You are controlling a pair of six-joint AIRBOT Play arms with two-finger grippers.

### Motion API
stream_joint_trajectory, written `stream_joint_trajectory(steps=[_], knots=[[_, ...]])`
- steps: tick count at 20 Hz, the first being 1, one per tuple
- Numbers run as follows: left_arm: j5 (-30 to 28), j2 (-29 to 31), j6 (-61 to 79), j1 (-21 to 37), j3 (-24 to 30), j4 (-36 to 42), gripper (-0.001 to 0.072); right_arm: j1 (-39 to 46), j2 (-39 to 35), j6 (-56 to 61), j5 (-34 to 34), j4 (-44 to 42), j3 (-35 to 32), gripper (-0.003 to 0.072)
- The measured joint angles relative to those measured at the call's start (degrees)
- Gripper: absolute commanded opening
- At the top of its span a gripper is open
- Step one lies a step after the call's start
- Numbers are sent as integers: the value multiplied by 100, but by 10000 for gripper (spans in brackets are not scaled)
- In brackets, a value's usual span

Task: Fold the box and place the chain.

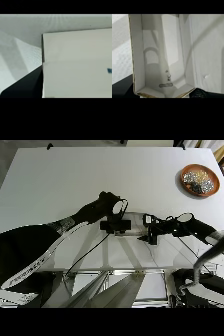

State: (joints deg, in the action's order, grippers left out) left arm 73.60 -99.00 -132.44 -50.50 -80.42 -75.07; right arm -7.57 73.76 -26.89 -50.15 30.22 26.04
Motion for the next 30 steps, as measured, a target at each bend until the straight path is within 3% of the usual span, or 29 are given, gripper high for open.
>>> stream_joint_trajectory(steps=[4,6,7,12,13,14,17,22,25,30], knots=[[101,398,525,79,0,-133,362,0,0,2,-2,-4,0,372],[308,691,1182,157,2,-216,597,0,0,2,-4,-7,-2,372],[411,857,1604,210,2,-282,633,0,0,2,-4,-7,0,372],[549,1541,4205,553,101,-577,635,0,0,2,-2,-7,-2,372],[435,1635,4806,640,210,-616,642,0,0,2,-2,-7,-2,372],[275,1700,5412,715,352,-645,701,0,0,2,-2,-7,-2,372],[-203,1814,7897,920,1038,-413,696,0,0,2,-2,-7,-2,372],[-1357,1808,12013,1322,2210,1226,706,0,0,2,-2,-9,-2,372],[-1821,1626,13033,1547,2496,2022,709,0,0,2,-2,-7,-2,372],[-1908,1296,13582,1725,2640,3014,709,0,0,2,0,-9,-2,372]])
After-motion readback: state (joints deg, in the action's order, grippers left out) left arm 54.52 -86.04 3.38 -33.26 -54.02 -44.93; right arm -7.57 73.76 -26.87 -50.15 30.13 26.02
